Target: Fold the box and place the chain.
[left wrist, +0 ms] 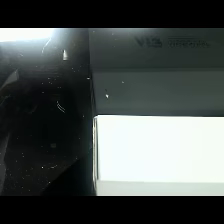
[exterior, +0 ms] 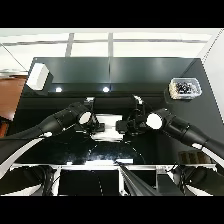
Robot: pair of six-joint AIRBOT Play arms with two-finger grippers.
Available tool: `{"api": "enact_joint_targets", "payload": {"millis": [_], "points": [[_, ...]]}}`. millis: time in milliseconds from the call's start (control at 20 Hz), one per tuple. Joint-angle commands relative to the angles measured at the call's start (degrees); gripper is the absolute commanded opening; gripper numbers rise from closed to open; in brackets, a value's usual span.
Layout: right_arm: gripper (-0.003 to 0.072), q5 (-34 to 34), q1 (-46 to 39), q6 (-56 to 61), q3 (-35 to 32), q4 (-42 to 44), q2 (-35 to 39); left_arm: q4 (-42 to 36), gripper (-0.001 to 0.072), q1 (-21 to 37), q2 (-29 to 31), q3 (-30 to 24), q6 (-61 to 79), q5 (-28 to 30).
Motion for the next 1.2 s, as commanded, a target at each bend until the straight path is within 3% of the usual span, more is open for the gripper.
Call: {"api": "enact_joint_targets", "payload": {"millis": [0, 750, 800, 1150], "points": [[0.0354, 2.1, 2.3, 3.8, 2.1, -5.3, -1.4, 0.0, 0.0027, 0.0, 0.0, 0.0, 0.0, -0.1], [0.0352, 7.1, 8.0, 9.9, 9.2, -12.1, -9.4, 0.0, 0.0027, 0.0, 0.0, 0.0, 0.0, -0.2], [0.0257, 7.2, 7.9, 10.5, 9.4, -12.3, -9.4, 0.0, 0.0027, 0.0, 0.0, 0.0, 0.0, -0.2], [0.0244, 11.8, 8.0, 13.4, 12.4, -16.8, -11.1, 0.0, 0.0027, 0.0, 0.0, 0.0, 0.0, -0.2]]}}
